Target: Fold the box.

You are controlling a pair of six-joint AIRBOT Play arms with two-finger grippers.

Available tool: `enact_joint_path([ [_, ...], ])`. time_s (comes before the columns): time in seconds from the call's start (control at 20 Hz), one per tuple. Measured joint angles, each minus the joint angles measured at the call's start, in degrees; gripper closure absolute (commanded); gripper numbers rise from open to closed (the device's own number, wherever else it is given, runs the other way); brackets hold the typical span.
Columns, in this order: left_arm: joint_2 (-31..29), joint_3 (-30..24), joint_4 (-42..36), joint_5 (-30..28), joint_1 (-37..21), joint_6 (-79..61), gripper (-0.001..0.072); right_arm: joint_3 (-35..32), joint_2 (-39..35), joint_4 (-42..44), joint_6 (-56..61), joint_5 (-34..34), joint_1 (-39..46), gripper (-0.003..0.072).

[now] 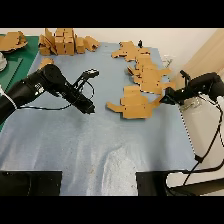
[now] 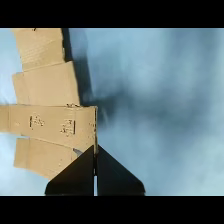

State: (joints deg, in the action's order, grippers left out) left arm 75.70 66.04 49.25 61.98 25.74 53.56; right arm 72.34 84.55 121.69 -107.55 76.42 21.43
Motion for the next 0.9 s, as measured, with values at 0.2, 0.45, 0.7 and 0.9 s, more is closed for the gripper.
enact_joint_path([
  [0.2, 0.00, 0.02, -0.02, 0.00, 0.00, 0.02, 0.0699, -15.69, -8.90, -0.26, 4.63, -3.78, -6.36, 0.0681],
  [0.45, 0.00, 0.00, 0.00, 0.00, 0.00, 0.00, 0.0699, -29.24, -13.16, -0.37, 7.63, -11.74, -13.60, 0.0395],
  [0.7, 0.00, 0.02, -0.02, 0.00, 0.00, 0.00, 0.0699, -31.54, -12.66, -0.44, 7.17, -16.65, -15.34, 0.0397],
  [0.9, 0.00, 0.00, -0.02, 0.00, 0.00, 0.02, 0.0699, -29.75, -12.44, -0.48, 5.46, -19.45, -15.69, 0.0408],
])
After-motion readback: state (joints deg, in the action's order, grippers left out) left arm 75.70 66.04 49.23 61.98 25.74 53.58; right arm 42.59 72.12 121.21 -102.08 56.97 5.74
